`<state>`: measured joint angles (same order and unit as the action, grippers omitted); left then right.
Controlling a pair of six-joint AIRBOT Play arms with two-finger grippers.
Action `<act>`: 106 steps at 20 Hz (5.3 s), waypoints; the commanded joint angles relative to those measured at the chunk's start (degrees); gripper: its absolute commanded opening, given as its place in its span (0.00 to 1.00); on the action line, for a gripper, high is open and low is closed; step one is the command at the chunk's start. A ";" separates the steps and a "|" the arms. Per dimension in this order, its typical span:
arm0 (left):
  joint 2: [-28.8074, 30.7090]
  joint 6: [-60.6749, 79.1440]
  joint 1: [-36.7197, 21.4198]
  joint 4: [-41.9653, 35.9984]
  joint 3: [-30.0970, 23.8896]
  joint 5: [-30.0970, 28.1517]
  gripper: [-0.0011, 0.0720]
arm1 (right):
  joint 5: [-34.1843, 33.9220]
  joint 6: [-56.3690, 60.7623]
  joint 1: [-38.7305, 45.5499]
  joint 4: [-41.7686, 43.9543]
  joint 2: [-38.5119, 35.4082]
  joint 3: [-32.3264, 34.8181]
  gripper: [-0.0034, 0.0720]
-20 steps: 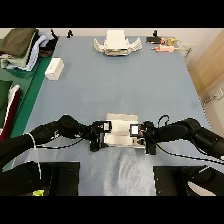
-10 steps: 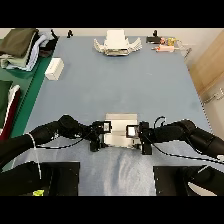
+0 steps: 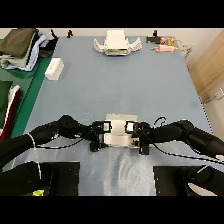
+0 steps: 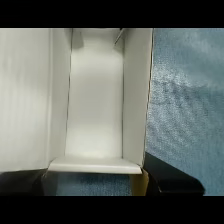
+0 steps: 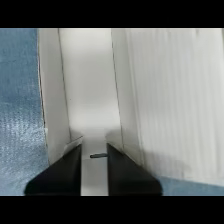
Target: Fold the box.
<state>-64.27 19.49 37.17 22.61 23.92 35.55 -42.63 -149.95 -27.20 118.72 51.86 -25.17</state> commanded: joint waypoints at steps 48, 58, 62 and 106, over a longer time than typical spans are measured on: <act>-0.02 0.02 0.00 0.09 0.04 -0.02 0.66 | -18.91 75.10 5.81 -10.10 -1.84 -8.33 0.39; -0.02 0.02 0.00 0.11 0.07 -0.02 0.66 | -18.38 75.28 5.64 -4.11 -1.64 -8.20 0.62; -0.02 0.02 0.00 0.11 0.04 -0.02 0.66 | -14.73 74.44 3.58 -3.54 1.40 -8.83 0.61; -0.02 0.02 0.00 0.09 0.04 -0.02 0.66 | -24.39 111.91 -16.70 -33.46 23.47 -26.43 0.58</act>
<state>-64.27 19.59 37.17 22.63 23.94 35.66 -66.67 -37.69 -43.94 85.38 75.40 -51.55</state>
